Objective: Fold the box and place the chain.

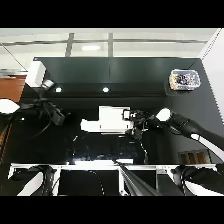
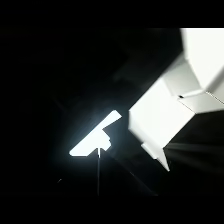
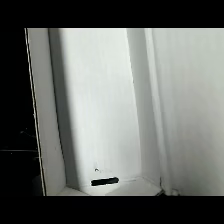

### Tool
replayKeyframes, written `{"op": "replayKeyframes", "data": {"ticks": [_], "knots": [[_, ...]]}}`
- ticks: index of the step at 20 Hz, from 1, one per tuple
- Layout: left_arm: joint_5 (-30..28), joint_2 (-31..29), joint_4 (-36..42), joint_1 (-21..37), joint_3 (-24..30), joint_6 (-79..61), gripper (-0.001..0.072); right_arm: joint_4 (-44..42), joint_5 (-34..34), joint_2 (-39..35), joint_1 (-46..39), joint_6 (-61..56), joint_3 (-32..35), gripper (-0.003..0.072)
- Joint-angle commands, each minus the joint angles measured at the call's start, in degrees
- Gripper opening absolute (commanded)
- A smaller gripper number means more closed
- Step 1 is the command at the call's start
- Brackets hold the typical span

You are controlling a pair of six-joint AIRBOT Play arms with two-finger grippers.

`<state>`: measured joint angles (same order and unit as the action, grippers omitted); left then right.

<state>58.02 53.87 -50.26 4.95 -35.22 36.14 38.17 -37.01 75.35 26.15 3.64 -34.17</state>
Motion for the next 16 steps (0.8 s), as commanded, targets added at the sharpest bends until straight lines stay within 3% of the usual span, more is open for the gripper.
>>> {"op": "replayKeyframes", "data": {"ticks": [1, 4, 8, 11, 16], "knots": [[2.9, 0.8, -1.7, 10.0, 0.8, 27.1, 0.0029, 0.0, 0.0, 0.0, 0.0, 0.0, 0.0, 0.0005], [6.4, 4.8, -2.0, 12.7, 2.4, 32.4, 0.0030, 0.0, 0.0, 0.0, 0.0, 0.0, 0.0, 0.0005], [10.0, 12.9, 1.5, 12.2, 3.2, 33.5, 0.0029, 0.0, 0.0, 0.0, 0.0, 0.0, 0.0, 0.0005], [9.0, 18.3, 4.3, 7.1, 3.7, 33.5, 0.0029, 0.0, 0.0, 0.0, 0.0, 0.0, 0.0, 0.0005], [2.3, 22.8, 9.2, -5.0, 3.2, 31.7, 0.0029, 0.0, 0.0, 0.0, 0.0, 0.0, 0.0, 0.0005]]}}
